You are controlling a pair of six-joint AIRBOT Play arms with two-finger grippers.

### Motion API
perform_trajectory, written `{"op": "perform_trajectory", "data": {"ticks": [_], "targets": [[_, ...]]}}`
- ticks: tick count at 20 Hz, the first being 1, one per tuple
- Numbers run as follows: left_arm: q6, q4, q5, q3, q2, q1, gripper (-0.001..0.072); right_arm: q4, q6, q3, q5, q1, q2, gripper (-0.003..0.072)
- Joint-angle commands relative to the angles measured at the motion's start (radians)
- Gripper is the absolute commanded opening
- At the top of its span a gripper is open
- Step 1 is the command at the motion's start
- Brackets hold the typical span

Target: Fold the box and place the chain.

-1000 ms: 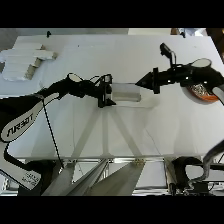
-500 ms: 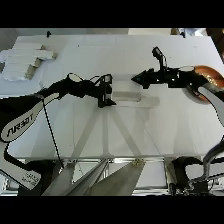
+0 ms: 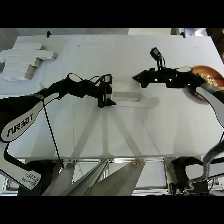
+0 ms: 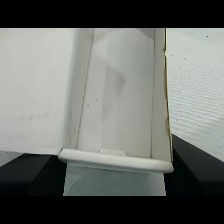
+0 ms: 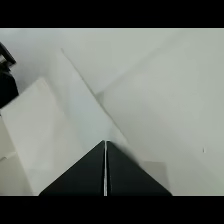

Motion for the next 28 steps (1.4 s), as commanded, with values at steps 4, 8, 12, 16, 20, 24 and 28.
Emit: {"op": "perform_trajectory", "data": {"ticks": [4, 8, 12, 16, 20, 24, 28], "targets": [[0.000, 0.000, 0.000, 0.000, 0.000, 0.001, 0.0277, -0.230, -0.002, 0.000, 0.087, -0.001, 0.275, 0.0015], [0.000, 0.000, 0.000, 0.000, 0.000, 0.001, 0.0277, -0.290, 0.009, -0.005, 0.216, -0.078, 0.407, 0.0017], [0.000, 0.000, 0.000, 0.000, 0.000, 0.001, 0.0277, -0.398, -0.004, -0.110, 0.237, -0.151, 0.433, 0.0262], [0.000, 0.000, 0.000, 0.000, 0.000, 0.001, 0.0277, -0.473, -0.160, -0.290, 0.113, -0.151, 0.431, 0.0350], [0.000, 0.000, 0.000, 0.000, 0.000, 0.001, 0.0277, -0.455, -0.200, -0.339, 0.021, -0.139, 0.402, 0.0453], [0.000, 0.000, 0.000, 0.000, 0.000, 0.001, 0.0277, -0.417, -0.287, -0.339, 0.004, -0.071, 0.323, 0.0473], [0.000, 0.000, 0.000, 0.000, 0.000, 0.001, 0.0277, -0.372, -0.314, -0.339, -0.110, -0.008, 0.257, 0.0473]]}}
